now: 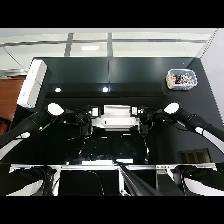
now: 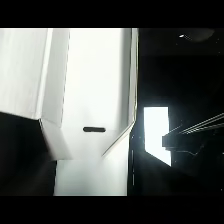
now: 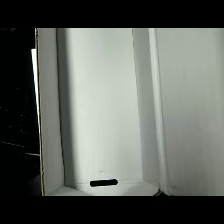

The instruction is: Fold the box and place the chain.

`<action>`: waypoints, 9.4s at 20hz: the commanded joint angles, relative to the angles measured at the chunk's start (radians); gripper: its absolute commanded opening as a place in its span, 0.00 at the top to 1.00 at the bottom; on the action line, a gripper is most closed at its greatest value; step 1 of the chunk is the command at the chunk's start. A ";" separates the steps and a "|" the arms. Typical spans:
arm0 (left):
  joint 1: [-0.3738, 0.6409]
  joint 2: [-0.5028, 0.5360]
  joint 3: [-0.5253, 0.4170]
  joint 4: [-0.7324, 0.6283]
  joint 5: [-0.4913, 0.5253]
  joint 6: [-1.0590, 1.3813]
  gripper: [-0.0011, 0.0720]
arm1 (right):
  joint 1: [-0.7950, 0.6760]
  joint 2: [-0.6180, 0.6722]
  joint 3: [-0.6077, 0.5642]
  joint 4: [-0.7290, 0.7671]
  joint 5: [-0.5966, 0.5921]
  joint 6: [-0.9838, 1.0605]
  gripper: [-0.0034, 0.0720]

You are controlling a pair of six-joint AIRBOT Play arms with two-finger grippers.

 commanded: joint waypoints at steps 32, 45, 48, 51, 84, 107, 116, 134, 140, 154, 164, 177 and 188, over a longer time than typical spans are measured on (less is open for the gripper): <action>-0.109 -0.075 0.008 -0.187 0.139 0.008 0.53 | 0.001 0.000 0.000 0.000 0.000 0.000 0.81; 0.190 0.331 -0.002 0.302 -0.144 -0.667 0.94 | 0.001 0.000 0.000 0.000 0.000 0.000 0.81; 0.341 0.257 -0.040 0.319 -0.126 -1.292 0.94 | 0.001 0.000 0.000 0.000 0.000 0.000 0.81; 0.493 0.047 -0.040 0.103 -0.340 -1.462 0.94 | 0.001 0.000 0.000 0.000 0.000 0.000 0.81; -0.052 -0.288 0.452 0.327 -0.360 -1.698 0.44 | 0.001 0.000 0.000 0.000 0.000 0.000 0.81; -0.248 -0.298 0.532 0.748 -0.359 -2.229 0.61 | 0.001 0.000 0.000 0.000 0.000 0.000 0.81; -0.344 -0.357 0.661 0.961 -0.464 -2.514 0.61 | 0.001 0.000 0.000 0.000 0.000 0.000 0.81; -0.350 -0.399 0.673 0.886 -0.465 -2.535 0.50 | 0.001 0.000 0.000 0.000 0.000 0.000 0.81; -0.350 -0.400 0.673 0.935 -0.464 -2.578 0.95 | 0.001 0.000 0.000 0.000 0.000 0.000 0.81; -0.348 -0.400 0.673 0.884 -0.478 -2.530 0.95 | 0.001 0.000 0.000 0.008 0.006 0.012 0.58; -0.348 -0.400 0.673 0.887 -0.498 -2.531 0.94 | -0.018 0.149 0.024 -0.270 0.080 0.259 0.00; -0.348 -0.400 0.673 0.885 -0.495 -2.531 0.94 | 0.066 0.134 0.024 -0.142 0.017 0.241 0.66; -0.348 -0.400 0.673 0.885 -0.495 -2.531 0.94 | 0.060 0.139 0.039 -0.192 0.046 0.634 0.93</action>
